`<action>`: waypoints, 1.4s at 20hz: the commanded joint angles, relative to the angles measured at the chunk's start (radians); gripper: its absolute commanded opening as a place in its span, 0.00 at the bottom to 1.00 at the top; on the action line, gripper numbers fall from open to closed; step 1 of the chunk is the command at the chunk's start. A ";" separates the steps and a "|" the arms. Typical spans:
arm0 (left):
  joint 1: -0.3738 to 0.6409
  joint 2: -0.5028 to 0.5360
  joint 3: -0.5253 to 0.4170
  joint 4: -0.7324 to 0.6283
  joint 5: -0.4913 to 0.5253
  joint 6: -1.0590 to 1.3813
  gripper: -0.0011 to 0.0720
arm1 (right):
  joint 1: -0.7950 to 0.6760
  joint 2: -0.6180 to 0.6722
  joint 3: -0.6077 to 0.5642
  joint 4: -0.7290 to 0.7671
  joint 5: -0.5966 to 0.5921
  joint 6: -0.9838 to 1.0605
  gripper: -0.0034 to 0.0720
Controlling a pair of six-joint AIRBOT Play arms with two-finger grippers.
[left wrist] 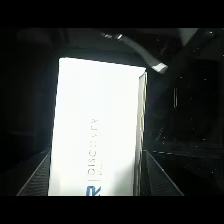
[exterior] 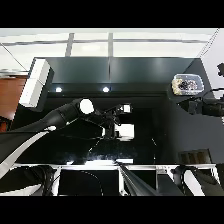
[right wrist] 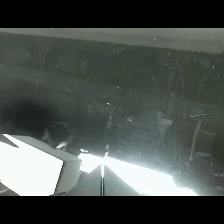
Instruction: Fold the box and place the chain.
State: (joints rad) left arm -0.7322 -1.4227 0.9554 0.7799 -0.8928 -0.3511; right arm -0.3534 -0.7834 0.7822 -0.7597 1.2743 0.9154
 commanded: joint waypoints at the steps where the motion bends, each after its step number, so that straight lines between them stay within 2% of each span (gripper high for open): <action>1: -0.002 0.000 0.005 0.011 -0.003 0.000 0.98 | -0.001 0.000 0.001 0.000 0.000 0.000 0.06; 7: -0.031 -0.026 0.005 0.062 0.010 0.003 0.98 | -0.001 0.000 0.001 0.000 0.000 0.000 0.06; 10: -0.083 -0.055 0.005 0.168 0.063 0.001 0.98 | -0.001 0.000 0.001 0.000 0.000 0.000 0.06; 13: -0.114 -0.066 0.005 0.174 0.147 0.001 0.98 | -0.001 0.000 0.001 0.000 0.000 0.000 0.06; 15: -0.114 -0.065 0.006 0.182 0.149 0.002 0.98 | -0.001 0.000 0.001 -0.001 0.000 0.000 0.06; 16: -0.114 -0.065 0.006 0.208 0.131 0.002 0.94 | -0.001 0.000 0.001 0.000 0.000 0.000 0.06; 17: -0.114 -0.063 0.006 0.221 0.111 0.003 0.71 | -0.001 0.000 0.001 -0.001 0.000 0.000 0.06; 18: -0.114 -0.056 0.010 0.226 0.093 0.002 0.55 | -0.001 0.000 0.001 0.000 0.000 0.000 0.06; 20: -0.108 -0.027 0.030 0.238 0.075 -0.063 0.49 | -0.001 0.000 0.001 0.000 0.001 0.000 0.06; 22: -0.066 0.028 0.036 0.273 0.068 -0.178 0.49 | -0.001 0.000 0.001 -0.001 0.001 0.000 0.06; 24: 0.029 0.086 0.035 0.325 0.002 -0.331 0.49 | -0.001 0.000 0.001 0.000 0.001 0.000 0.06; 25: 0.091 0.110 0.034 0.347 -0.058 -0.405 0.49 | -0.001 0.000 0.001 0.000 0.001 0.000 0.06; 28: 0.335 0.143 0.034 0.437 -0.324 -0.615 0.49 | -0.001 0.000 0.001 0.000 0.002 0.000 0.06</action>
State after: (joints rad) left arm -0.5755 -1.3197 0.9878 1.1286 -0.9977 -0.7422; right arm -0.3534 -0.7834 0.7822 -0.7605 1.2751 0.9154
